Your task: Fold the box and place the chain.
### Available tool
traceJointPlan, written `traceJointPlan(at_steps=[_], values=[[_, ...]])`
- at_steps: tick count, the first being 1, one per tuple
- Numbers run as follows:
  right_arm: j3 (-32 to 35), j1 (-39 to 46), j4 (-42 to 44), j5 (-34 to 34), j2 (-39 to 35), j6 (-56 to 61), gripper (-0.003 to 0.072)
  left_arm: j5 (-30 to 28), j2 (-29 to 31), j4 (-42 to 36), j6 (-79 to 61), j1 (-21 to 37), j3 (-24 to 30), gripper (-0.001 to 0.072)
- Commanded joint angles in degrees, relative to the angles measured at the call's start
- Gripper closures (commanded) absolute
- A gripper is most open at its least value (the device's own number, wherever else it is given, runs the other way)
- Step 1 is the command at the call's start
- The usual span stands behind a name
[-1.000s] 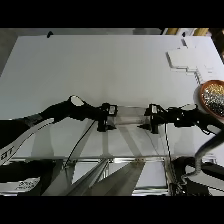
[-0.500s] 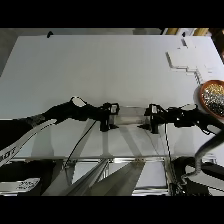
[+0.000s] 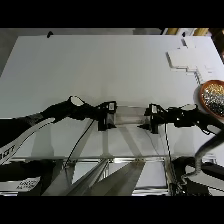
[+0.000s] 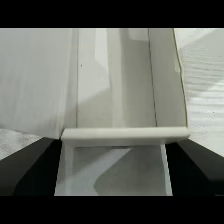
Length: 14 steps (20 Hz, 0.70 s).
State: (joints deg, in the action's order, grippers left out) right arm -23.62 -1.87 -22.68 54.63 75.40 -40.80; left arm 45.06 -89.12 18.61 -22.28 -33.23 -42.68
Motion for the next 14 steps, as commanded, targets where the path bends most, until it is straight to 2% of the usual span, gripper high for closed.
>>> traceJointPlan(at_steps=[1, 10, 12, 14], values=[[0.0, 0.0, 0.0, 0.0, 0.0, 0.0, 0.0289, 0.1, 0.0, 0.3, 0.2, 0.1, 0.0, 0.0014], [0.0, 0.0, 0.0, 0.0, 0.0, 0.0, 0.0289, 0.2, 0.1, -0.8, -1.8, -1.1, 0.0, 0.0019], [0.0, 0.0, 0.0, 0.0, 0.0, 0.0, 0.0289, 0.1, 0.1, -0.8, -2.3, -1.9, 0.0, 0.0069], [0.0, 0.0, 0.0, 0.0, 0.0, 0.0, 0.0289, 0.1, 0.1, -1.1, -2.3, -1.9, 0.0, 0.0078]])
